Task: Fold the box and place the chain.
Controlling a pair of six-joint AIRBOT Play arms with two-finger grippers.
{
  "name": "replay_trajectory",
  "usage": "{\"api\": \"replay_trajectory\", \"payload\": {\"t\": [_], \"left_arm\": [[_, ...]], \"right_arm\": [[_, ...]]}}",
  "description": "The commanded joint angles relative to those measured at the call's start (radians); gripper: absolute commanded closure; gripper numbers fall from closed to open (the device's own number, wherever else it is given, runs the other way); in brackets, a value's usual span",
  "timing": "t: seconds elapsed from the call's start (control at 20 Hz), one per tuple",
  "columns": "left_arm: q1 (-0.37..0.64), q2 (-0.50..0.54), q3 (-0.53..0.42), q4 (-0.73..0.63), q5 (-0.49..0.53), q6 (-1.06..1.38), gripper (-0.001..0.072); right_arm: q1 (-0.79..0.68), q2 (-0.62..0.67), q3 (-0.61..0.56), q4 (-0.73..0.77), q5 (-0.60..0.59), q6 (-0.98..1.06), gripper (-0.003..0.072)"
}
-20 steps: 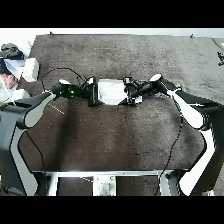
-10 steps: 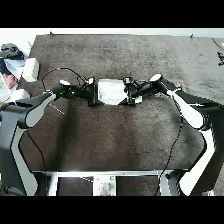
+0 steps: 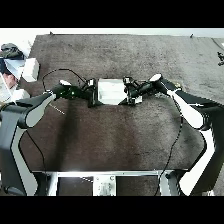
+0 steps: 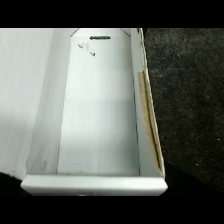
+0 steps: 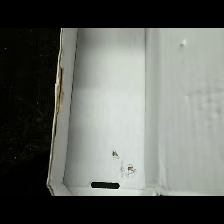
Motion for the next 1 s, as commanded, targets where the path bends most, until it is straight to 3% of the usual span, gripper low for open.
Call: {"api": "replay_trajectory", "payload": {"t": [0.0,0.05,0.1,0.95], "left_arm": [[0.000,0.000,0.001,-0.019,-0.031,0.043,0.0067],[0.000,0.000,0.001,-0.029,-0.016,0.044,0.0000],[0.000,0.000,0.001,-0.032,-0.015,0.043,-0.0006],[0.001,-0.001,0.001,-0.085,-0.017,-0.003,0.0008]], "right_arm": [[0.001,0.000,0.000,0.000,0.000,0.000,0.0151],[0.001,0.000,0.000,0.000,0.000,0.000,0.0151],[0.001,0.000,0.000,0.000,0.000,0.000,0.0151],[0.001,0.000,0.000,0.000,0.000,0.000,0.0151]]}}
